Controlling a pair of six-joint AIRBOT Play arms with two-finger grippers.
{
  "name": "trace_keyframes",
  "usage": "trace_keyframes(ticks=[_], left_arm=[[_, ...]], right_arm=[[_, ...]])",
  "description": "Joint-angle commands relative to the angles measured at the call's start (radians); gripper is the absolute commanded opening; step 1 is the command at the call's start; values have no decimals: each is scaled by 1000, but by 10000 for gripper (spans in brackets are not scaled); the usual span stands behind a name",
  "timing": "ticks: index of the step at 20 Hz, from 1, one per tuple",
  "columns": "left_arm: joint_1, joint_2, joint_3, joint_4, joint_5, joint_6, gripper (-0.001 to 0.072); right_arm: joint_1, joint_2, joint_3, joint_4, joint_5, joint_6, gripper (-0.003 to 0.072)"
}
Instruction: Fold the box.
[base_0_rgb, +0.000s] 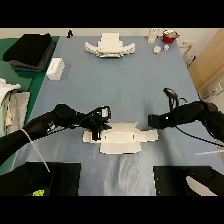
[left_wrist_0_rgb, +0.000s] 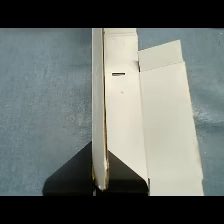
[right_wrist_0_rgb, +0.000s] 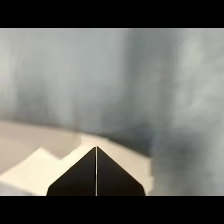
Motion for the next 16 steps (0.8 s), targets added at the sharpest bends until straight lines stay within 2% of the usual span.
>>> trace_keyframes(ticks=[1, 4, 6, 7, 8, 9, 10, 12, 16], left_arm=[[-1, 0, 0, 0, 2, 0, 12], [0, 0, 0, 0, 2, 0, 12], [-1, 0, 0, 0, 2, 0, 12], [0, 0, 0, 0, 2, 0, 12], [0, 0, 0, 0, 2, 0, 12], [0, 0, 0, 0, 2, 0, 12], [0, 0, 0, 0, 3, 0, 12], [0, 0, 0, 0, 2, 0, 12], [0, 0, 0, 0, 3, 0, 12]], right_arm=[[175, 76, -36, 2, -137, -51, 2], [454, 173, -102, -45, -121, -44, 2], [665, 208, -131, -175, -50, -57, 6], [746, 205, -132, -255, -20, -79, 139], [811, 195, -132, -336, 18, -81, 439], [864, 178, -132, -427, 64, -81, 621], [895, 156, -132, -504, 100, -80, 659], [905, 99, -131, -614, 167, -80, 659], [905, -19, -131, -693, 257, -74, 653]])
